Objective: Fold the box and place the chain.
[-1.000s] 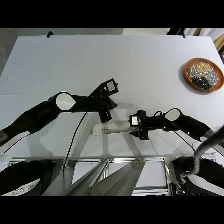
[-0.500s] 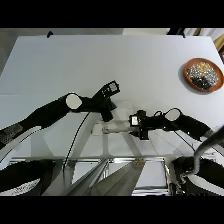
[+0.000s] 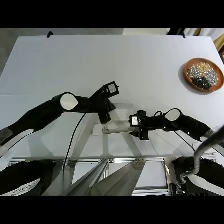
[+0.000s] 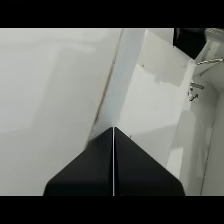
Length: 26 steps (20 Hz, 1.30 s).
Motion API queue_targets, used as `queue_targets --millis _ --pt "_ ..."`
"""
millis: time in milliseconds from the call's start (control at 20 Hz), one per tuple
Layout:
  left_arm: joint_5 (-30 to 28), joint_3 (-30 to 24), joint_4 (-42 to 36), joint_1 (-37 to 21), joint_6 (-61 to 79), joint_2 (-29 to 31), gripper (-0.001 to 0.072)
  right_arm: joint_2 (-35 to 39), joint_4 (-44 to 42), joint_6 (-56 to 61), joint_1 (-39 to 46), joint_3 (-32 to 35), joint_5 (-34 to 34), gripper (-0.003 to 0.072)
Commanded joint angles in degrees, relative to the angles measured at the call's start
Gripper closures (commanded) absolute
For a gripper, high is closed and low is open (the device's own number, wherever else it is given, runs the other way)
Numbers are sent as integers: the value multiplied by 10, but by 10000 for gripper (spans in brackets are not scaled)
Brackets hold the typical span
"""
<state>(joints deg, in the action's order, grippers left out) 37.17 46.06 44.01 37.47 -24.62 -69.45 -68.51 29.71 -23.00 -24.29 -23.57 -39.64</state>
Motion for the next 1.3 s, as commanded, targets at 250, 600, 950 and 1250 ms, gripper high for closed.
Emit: queue_targets --millis 250,600,950,1250 --pt "170 -43 144 -47 -84 132 701 0 0 0 0 0 0 302" --pt "112 -140 48 -49 58 82 701 0 0 0 0 0 0 302" --pt "111 -140 155 -72 68 28 699 0 0 0 0 0 0 302" --pt "71 -140 160 -94 69 28 693 0 0 0 0 0 0 302"
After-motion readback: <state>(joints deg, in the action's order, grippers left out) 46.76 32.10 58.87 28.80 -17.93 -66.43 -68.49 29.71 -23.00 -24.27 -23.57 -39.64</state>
